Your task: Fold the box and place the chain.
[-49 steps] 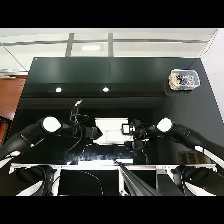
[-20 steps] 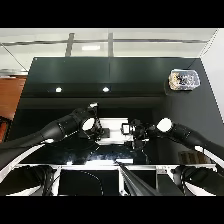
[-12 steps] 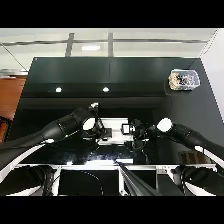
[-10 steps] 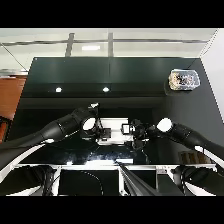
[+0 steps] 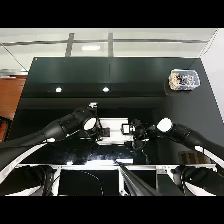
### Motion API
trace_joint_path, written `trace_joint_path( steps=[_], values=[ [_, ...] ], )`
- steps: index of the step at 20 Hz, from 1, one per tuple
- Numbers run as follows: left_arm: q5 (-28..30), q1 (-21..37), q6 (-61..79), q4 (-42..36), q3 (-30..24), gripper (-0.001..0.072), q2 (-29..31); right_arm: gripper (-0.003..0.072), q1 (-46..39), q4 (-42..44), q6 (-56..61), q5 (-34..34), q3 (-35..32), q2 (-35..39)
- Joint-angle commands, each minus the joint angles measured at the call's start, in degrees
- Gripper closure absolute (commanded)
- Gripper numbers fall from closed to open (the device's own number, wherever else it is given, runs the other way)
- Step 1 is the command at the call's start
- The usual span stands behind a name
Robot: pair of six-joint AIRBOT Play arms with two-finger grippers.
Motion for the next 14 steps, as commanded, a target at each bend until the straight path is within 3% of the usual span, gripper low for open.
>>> trace_joint_path(
  steps=[1, 4, 5, 6, 14],
  values=[
    [0.44, -0.11, 0.02, -0.63, 0.07, 0.0683, -0.07, 0.0206, 0.07, 0.04, 0.04, 0.02, -0.02, -0.04],
    [0.96, 0.02, 0.0, -0.57, 0.07, 0.0684, -0.04, 0.018, 0.07, 0.11, -0.02, 0.04, 0.0, -0.04],
    [0.96, 0.02, 0.02, -0.04, 0.07, 0.0684, -0.02, 0.0059, 0.07, 0.28, 0.04, 0.04, 0.0, 0.04],
    [0.87, 0.02, 0.15, 0.55, 0.11, 0.0684, 0.11, 0.0029, 0.02, 0.33, 0.33, 0.57, 0.0, 0.33],
    [-1.22, 0.61, 3.61, 3.5, 1.84, 0.0684, 0.02, 0.0031, -0.04, -11.41, 8.9, 4.48, 0.07, 9.6]
  ],
)
